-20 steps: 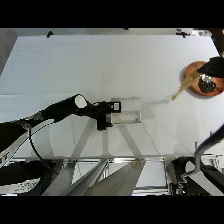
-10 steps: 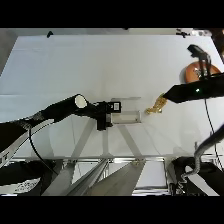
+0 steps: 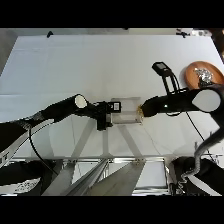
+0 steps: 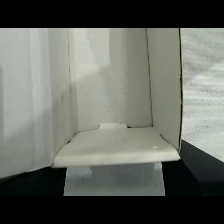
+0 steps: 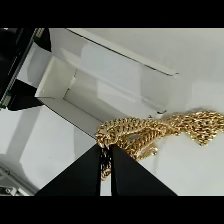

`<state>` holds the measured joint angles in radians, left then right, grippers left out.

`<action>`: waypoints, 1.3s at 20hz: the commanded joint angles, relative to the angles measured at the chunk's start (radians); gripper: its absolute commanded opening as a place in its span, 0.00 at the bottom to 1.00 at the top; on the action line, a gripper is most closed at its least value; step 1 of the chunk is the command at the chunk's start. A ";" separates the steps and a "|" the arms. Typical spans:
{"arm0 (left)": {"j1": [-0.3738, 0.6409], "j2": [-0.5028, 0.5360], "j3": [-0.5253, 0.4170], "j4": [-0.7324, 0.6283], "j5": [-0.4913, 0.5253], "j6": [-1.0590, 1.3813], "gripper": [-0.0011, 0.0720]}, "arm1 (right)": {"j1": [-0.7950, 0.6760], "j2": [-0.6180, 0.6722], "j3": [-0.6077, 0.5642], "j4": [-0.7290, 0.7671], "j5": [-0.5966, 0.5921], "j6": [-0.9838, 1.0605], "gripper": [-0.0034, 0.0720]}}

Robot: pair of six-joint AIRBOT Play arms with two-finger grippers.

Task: Fold the box and place the chain.

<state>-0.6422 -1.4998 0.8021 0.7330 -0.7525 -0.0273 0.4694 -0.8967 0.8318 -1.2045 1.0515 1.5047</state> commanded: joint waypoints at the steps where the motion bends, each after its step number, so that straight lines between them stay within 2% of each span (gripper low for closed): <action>1: 0.000 0.001 0.000 0.000 0.000 0.000 0.61 | 0.085 -0.005 -0.066 -0.037 -0.123 0.074 0.06; 4: 0.000 0.001 0.000 0.000 0.000 0.000 0.61 | 0.125 -0.039 -0.121 -0.035 -0.214 0.098 0.06; 10: 0.000 0.001 0.000 0.000 0.000 0.000 0.61 | 0.159 -0.225 -0.124 -0.017 -0.238 0.115 0.06; 13: 0.000 0.001 0.000 0.000 0.000 0.000 0.61 | 0.161 -0.267 -0.124 -0.002 -0.252 0.114 0.07; 15: 0.000 0.001 0.000 0.000 0.000 0.000 0.61 | 0.161 -0.267 -0.123 0.010 -0.268 0.114 0.09; 17: 0.000 0.001 0.000 0.000 0.000 0.000 0.61 | 0.161 -0.267 -0.123 0.017 -0.261 0.104 0.30; 21: 0.000 0.001 0.000 0.000 0.000 0.000 0.61 | 0.161 -0.239 -0.121 0.083 -0.257 0.050 0.30; 24: 0.000 0.001 0.000 0.000 0.000 0.000 0.61 | 0.160 -0.142 -0.120 0.065 -0.240 0.048 0.30; 26: 0.000 0.001 0.000 0.000 0.000 0.000 0.61 | 0.160 -0.050 -0.120 -0.004 -0.185 0.050 0.30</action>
<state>-0.6422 -1.4998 0.8021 0.7326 -0.7525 -0.0273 0.6292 -1.0393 0.7109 -1.1568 0.8169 1.5627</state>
